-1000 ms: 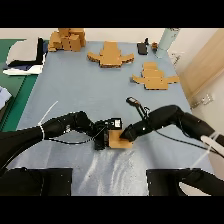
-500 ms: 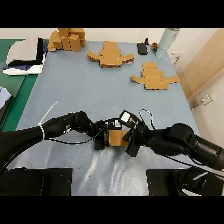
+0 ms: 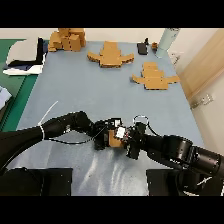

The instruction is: Fold the box.

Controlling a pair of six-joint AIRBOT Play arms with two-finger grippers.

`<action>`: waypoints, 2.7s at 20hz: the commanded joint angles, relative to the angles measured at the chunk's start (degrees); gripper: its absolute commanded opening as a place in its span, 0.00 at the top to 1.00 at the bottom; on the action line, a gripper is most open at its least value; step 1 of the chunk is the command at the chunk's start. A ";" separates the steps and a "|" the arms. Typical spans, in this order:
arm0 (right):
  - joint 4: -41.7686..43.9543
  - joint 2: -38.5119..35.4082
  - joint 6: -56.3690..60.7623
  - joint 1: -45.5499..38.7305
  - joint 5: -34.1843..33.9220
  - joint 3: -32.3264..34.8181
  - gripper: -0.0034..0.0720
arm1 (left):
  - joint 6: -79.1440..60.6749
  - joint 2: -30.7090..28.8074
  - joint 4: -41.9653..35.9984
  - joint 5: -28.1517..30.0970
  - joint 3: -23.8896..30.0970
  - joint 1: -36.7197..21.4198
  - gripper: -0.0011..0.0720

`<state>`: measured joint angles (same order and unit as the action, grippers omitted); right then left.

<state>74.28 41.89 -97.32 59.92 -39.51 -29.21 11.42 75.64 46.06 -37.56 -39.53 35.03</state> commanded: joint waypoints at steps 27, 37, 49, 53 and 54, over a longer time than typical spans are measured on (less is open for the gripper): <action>9.73 -2.60 -10.97 3.65 4.24 0.13 0.14 | 0.00 0.02 0.02 0.02 -0.04 0.00 0.40; 4.79 -9.60 -4.48 -2.89 2.36 0.17 0.27 | 0.00 0.02 0.02 0.02 -0.04 0.00 0.40; 10.88 2.67 -8.81 -0.96 4.04 0.48 0.27 | 0.00 0.02 0.02 0.00 -0.04 0.00 0.40; 2.89 5.88 -8.81 -0.96 4.22 0.48 0.27 | 0.00 0.02 0.02 0.04 -0.04 0.00 0.40; 1.31 6.40 -8.81 -0.96 4.39 0.46 0.27 | 0.00 0.04 0.02 0.02 -0.04 0.00 0.40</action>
<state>80.53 46.39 -105.78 58.63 -35.44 -28.75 11.42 75.64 46.06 -37.54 -39.53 35.03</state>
